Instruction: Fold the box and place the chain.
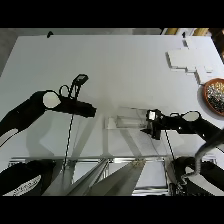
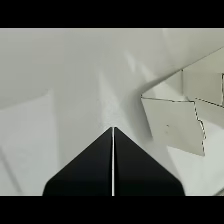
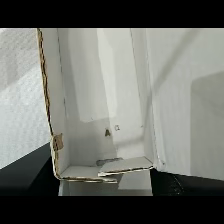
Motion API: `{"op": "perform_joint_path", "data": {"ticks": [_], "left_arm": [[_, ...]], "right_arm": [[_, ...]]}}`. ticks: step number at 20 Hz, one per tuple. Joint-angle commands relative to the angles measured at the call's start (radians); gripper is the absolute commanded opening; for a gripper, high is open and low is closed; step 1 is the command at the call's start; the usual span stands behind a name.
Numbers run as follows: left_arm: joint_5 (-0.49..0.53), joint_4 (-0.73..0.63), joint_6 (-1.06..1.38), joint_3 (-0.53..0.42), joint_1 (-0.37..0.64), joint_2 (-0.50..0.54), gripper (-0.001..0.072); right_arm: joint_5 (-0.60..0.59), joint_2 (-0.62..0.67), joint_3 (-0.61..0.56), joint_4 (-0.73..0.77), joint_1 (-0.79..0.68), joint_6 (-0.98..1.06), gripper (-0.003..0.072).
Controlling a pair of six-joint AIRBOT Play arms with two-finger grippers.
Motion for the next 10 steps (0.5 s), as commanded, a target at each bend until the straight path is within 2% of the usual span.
{"op": "perform_joint_path", "data": {"ticks": [1, 6, 10], "left_arm": [[-0.005, -0.218, -0.001, -0.047, 0.015, -0.065, 0.0004], [0.005, -0.272, 0.002, -0.047, -0.032, -0.188, 0.0004], [0.006, -0.283, -0.004, -0.047, -0.035, -0.212, 0.0004]], "right_arm": [[0.001, 0.000, 0.000, 0.000, 0.000, -0.001, 0.0394], [0.001, 0.000, 0.000, 0.000, 0.000, -0.001, 0.0394], [0.001, 0.000, 0.000, 0.000, 0.000, -0.001, 0.0394]]}}
